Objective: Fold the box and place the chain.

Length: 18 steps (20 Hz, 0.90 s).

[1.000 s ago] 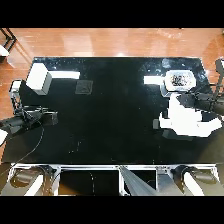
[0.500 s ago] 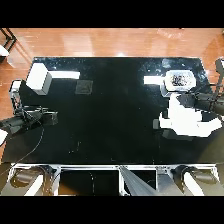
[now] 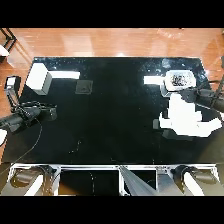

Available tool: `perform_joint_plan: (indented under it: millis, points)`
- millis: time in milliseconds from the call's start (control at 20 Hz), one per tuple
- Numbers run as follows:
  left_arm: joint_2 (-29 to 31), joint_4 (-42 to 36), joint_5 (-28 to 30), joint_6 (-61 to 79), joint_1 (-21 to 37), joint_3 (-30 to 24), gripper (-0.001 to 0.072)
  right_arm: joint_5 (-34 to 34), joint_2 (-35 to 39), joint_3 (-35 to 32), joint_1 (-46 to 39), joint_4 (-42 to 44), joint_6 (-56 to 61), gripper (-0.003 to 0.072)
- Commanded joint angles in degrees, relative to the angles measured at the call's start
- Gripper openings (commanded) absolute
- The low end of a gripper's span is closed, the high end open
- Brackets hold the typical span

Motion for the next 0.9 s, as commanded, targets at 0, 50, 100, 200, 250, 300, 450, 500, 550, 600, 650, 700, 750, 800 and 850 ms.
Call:
perform_joint_plan:
  millis: [0, 50, 100, 200, 250, 300, 450, 500, 550, 600, 650, 700, 750, 800, 850]
  points:
    - [-0.7, -0.4, 2.3, 0.0, 0.0, 0.0, 0.0071, -6.5, 0.0, 0.0, 0.0, 1.5, 0.0, 0.0021]
    - [-1.3, -0.4, 2.3, 0.0, -0.1, 0.0, 0.0287, -6.9, 0.0, 0.0, 0.0, 1.7, 0.0, 0.0022]
    - [-1.9, -0.4, 2.2, 0.0, -0.2, 0.0, 0.0623, -6.8, 0.0, 0.0, 0.0, 2.4, 0.0, 0.0034]
    - [-3.0, -1.1, 2.3, -0.9, -0.2, 0.0, 0.0631, -6.5, 0.0, 0.0, 0.0, 4.4, 0.1, 0.0618]
    - [-3.3, -1.1, 2.3, -0.9, -0.2, 0.0, 0.0631, -6.3, 0.0, 0.0, 0.0, 5.2, 0.1, 0.0707]
    - [-3.7, -1.2, 2.4, -0.9, -0.2, 0.0, 0.0631, -6.3, 0.0, 0.0, 0.0, 5.6, 0.1, 0.0707]
    - [-4.3, -1.2, 2.3, -0.9, -0.2, 0.0, 0.0631, -6.3, 0.0, 0.0, -0.8, 3.2, 7.4, 0.0706]
    - [-4.3, -1.3, 2.3, -0.9, -0.2, 0.0, 0.0631, -6.2, 0.0, 0.0, -2.5, -0.1, 11.7, 0.0706]
    - [-4.3, -1.3, 2.3, -0.9, -0.2, 0.0, 0.0631, -5.8, 0.0, 0.0, -4.9, -4.1, 15.1, 0.0706]
    - [-4.3, -1.2, 2.3, -0.9, -0.2, 0.0, 0.0631, -4.5, 0.0, 0.0, -8.2, -8.5, 17.4, 0.0706]
    - [-4.3, -1.2, 2.3, -0.9, -0.2, 0.0, 0.0631, -2.5, -0.1, 0.0, -11.9, -12.0, 18.4, 0.0706]
    - [-4.3, -1.2, 2.3, -0.9, -0.2, 0.0, 0.0631, 0.1, -0.2, 0.0, -16.6, -15.2, 18.7, 0.0706]
    - [-4.3, -1.2, 2.3, -0.9, -0.2, 0.0, 0.0631, 2.1, -0.4, 0.0, -21.4, -17.5, 18.6, 0.0706]
    - [-4.3, -1.3, 2.3, -0.9, -0.2, 0.0, 0.0631, 3.7, -0.7, 0.1, -27.0, -19.9, 18.5, 0.0706]
    - [-4.3, -1.3, 2.3, -0.9, -0.2, 0.0, 0.063, 4.4, -1.4, 0.2, -32.2, -21.6, 17.7, 0.0706]
